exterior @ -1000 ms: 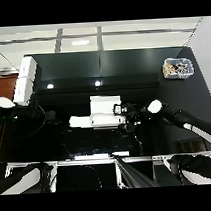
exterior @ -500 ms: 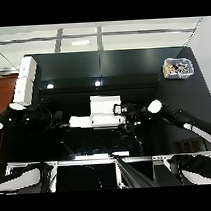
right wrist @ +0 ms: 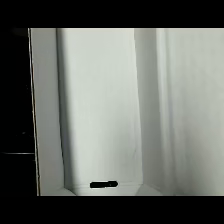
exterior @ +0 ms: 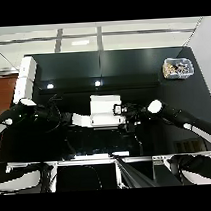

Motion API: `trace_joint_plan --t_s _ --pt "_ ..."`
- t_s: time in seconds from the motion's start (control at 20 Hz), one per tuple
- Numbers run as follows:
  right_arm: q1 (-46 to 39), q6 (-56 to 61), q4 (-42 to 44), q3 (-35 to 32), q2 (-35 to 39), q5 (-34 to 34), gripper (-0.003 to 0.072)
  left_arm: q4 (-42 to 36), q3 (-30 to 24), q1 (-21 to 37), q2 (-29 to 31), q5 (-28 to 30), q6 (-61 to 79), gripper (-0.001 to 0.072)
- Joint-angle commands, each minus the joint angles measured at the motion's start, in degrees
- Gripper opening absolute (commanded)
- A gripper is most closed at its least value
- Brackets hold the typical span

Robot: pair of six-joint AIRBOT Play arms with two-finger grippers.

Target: Fold the box and place the chain.

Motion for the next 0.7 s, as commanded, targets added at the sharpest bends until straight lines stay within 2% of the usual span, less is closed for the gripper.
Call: trace_joint_plan --t_s 0.0,0.15,0.3,0.5,0.65 --pt "0.0 0.0 0.0 0.0 0.0 0.0 0.0303 -0.3 0.2 -0.7 -0.2 -0.8 1.7 0.005" --pt "0.0 0.0 0.0 0.0 0.0 0.0 0.0303 -1.1 0.2 -0.7 -0.2 -0.5 2.6 0.0507" --pt "0.0 0.0 0.0 0.0 0.0 0.0 0.0303 -2.2 1.4 -0.9 -0.2 -0.7 2.3 0.0709" --pt "0.0 0.0 0.0 0.0 0.0 0.0 0.0303 -8.3 2.3 -1.6 -0.2 -0.8 3.5 0.0709" --pt "0.0 0.0 0.0 0.0 0.0 0.0 0.0303 -6.8 3.6 -5.9 -0.2 0.2 2.6 0.0709"
